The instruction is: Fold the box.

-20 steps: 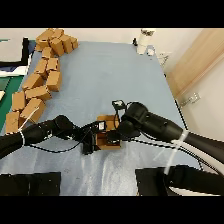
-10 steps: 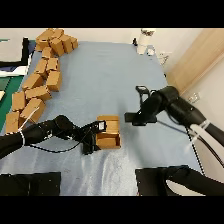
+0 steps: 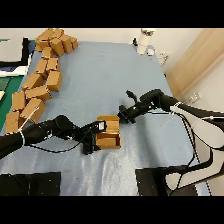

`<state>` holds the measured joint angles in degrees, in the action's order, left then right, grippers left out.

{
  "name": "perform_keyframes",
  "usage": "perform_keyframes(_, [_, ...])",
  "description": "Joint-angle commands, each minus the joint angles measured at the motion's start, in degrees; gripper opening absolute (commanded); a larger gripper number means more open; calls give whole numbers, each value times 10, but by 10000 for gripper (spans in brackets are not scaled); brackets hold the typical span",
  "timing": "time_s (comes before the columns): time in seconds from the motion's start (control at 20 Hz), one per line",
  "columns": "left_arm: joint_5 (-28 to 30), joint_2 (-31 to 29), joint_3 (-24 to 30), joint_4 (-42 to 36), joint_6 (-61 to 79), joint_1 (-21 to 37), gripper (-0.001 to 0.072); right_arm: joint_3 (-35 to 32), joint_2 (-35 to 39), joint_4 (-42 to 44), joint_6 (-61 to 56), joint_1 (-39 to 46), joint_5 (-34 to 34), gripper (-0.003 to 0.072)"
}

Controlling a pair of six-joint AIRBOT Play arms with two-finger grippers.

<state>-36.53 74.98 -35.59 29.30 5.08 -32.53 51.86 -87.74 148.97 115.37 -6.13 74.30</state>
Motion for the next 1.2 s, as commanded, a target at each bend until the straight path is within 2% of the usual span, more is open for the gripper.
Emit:
perform_keyframes(0.0, [0, 0, 0, 0, 0, 0, 462, -3, -12, 73, 118, -31, 67, 4])
perform_keyframes(0.1, [0, 0, 0, 0, 0, 0, 462, -31, 32, 70, 150, -50, 54, 5])
perform_keyframes(0.25, [0, 0, 0, 0, 0, 0, 462, -90, 104, 45, 179, -78, -7, 4])
perform_keyframes(0.5, [0, 0, 0, 0, 0, 0, 462, -168, 221, -34, 186, -166, -139, 5])
perform_keyframes(0.95, [0, 0, 0, 0, 0, 0, 462, -197, 390, -231, 186, -322, -332, 5])
perform_keyframes(1.15, [0, 0, 0, 0, 0, 0, 462, -203, 425, -383, 203, -389, -371, 5])
